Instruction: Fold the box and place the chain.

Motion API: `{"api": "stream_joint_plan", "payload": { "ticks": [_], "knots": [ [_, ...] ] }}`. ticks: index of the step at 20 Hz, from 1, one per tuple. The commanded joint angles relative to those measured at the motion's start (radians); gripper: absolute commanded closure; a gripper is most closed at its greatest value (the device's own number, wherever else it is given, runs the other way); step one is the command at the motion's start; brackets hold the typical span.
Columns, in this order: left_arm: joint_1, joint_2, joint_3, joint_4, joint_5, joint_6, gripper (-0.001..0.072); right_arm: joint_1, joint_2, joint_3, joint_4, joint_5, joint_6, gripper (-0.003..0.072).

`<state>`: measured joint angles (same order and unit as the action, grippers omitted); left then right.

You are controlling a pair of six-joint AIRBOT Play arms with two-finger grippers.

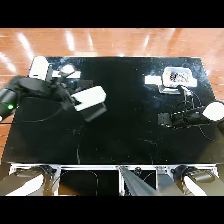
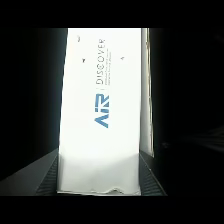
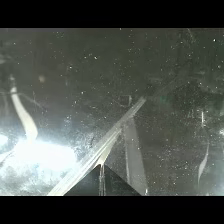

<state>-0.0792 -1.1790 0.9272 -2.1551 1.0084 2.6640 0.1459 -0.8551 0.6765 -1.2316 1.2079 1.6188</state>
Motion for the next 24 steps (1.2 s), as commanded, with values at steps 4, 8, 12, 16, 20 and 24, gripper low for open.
{"api": "stream_joint_plan", "payload": {
  "ticks": [4,8,12,16,20,24],
  "knots": [
    [0.474,0.008,0.0,0.105,0.069,-0.116,0.0688,-0.001,0.001,0.0,0.0,-0.005,-0.03,0.0652],
    [0.723,0.008,0.001,0.106,0.046,-0.126,0.0688,-0.001,0.001,0.0,0.0,-0.023,-0.029,0.0652],
    [0.794,-0.036,0.016,0.091,-0.03,-0.113,0.0687,-0.001,0.001,0.0,0.001,-0.047,-0.029,0.0652],
    [0.774,-0.181,0.108,0.086,-0.053,-0.145,0.0687,-0.001,0.001,0.0,0.005,-0.046,-0.018,0.0652],
    [0.757,-0.256,0.165,0.063,-0.082,-0.185,0.0686,-0.001,0.0,0.0,0.007,-0.042,0.001,0.0651],
    [0.739,-0.259,0.167,0.06,-0.074,-0.184,0.0686,-0.001,0.0,0.0,0.008,-0.045,0.002,0.0652]
  ]
}}
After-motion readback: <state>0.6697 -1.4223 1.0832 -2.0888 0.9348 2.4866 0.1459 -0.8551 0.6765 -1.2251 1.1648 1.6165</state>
